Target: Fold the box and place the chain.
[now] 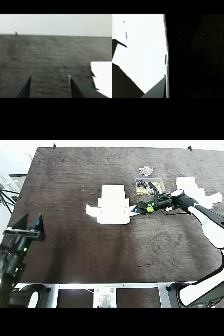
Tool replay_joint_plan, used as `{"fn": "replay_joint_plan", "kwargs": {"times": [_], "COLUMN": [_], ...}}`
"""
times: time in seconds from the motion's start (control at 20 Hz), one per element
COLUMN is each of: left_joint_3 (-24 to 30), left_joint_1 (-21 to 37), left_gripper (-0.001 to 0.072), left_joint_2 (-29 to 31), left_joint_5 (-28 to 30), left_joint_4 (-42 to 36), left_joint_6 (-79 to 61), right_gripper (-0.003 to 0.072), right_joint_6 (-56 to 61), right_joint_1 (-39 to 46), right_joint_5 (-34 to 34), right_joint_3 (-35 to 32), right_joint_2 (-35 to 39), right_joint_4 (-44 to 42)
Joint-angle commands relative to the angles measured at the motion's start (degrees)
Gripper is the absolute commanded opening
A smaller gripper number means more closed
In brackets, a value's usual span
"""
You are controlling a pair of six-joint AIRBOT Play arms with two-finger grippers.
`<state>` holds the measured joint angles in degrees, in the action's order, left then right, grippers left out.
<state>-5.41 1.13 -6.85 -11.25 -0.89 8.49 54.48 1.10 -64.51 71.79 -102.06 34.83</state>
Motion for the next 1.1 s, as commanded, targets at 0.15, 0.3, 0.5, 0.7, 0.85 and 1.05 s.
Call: {"fn": "replay_joint_plan", "kwargs": {"times": [0.15, 0.3, 0.5, 0.7, 0.85, 1.05], "left_joint_3": [-18.93, -33.53, -59.74, -81.4, -94.82, -108.48], "left_joint_1": [0.0, 0.0, -0.02, -0.44, -4.0, -7.37], "left_gripper": [0.0532, 0.0532, 0.0533, 0.0532, 0.0532, 0.0531], "left_joint_2": [-38.4, -57.46, -79.73, -92.87, -99.1, -108.52], "left_joint_5": [-17.75, -29.46, -47.95, -58.34, -61.35, -65.59], "left_joint_4": [0.9, 10.05, 31.47, 35.76, 47.98, 51.76], "left_joint_6": [8.09, 17.42, 37.27, 44.52, 54.01, 58.21], "right_gripper": [-0.0001, 0.0, 0.0001, 0.0001, 0.0001, 0.0002], "right_joint_6": [-0.31, -0.31, -0.31, -0.33, -0.37, -0.61], "right_joint_1": [-0.09, -0.11, -0.09, -0.13, -0.33, -0.31], "right_joint_5": [-0.02, -0.02, 0.0, 0.0, 0.07, 0.11], "right_joint_3": [1.31, 1.42, 1.42, 1.4, 1.4, 1.4], "right_joint_2": [0.02, 0.02, 0.02, 0.02, 0.02, 0.02], "right_joint_4": [1.7, 1.66, 1.68, 1.68, 1.68, 1.68]}}
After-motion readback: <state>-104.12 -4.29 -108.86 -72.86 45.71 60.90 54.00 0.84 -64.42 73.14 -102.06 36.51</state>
